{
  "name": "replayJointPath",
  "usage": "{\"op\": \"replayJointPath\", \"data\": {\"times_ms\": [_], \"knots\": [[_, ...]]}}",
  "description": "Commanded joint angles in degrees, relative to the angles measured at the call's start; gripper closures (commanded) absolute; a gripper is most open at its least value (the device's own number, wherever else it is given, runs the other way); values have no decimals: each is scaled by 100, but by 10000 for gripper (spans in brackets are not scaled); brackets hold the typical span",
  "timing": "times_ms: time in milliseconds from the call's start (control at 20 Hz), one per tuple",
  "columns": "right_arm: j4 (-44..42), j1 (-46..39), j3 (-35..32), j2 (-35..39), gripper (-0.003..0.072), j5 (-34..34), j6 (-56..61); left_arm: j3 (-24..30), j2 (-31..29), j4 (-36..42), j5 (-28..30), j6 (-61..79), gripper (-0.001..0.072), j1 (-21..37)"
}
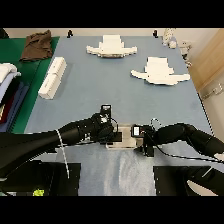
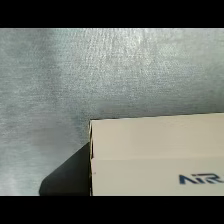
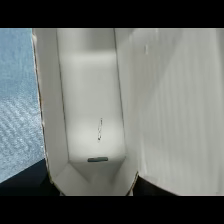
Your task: Fold the box.
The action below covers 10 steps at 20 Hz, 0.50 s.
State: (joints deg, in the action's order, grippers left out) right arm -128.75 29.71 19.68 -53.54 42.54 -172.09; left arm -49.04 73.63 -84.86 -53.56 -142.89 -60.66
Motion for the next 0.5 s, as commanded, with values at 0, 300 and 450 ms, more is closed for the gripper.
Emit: {"op": "replayJointPath", "data": {"times_ms": [0, 300, 450], "knots": [[-2, 2, 0, 4, 172, -2, -2, -59, -2, 0, 48, 227, 586, -9], [-2, 2, 0, 4, 173, -2, -2, -323, -4, -63, -278, 229, 267, -4], [-2, 2, 0, 4, 172, -2, -2, -577, -94, -140, -837, 249, 267, -4]]}}
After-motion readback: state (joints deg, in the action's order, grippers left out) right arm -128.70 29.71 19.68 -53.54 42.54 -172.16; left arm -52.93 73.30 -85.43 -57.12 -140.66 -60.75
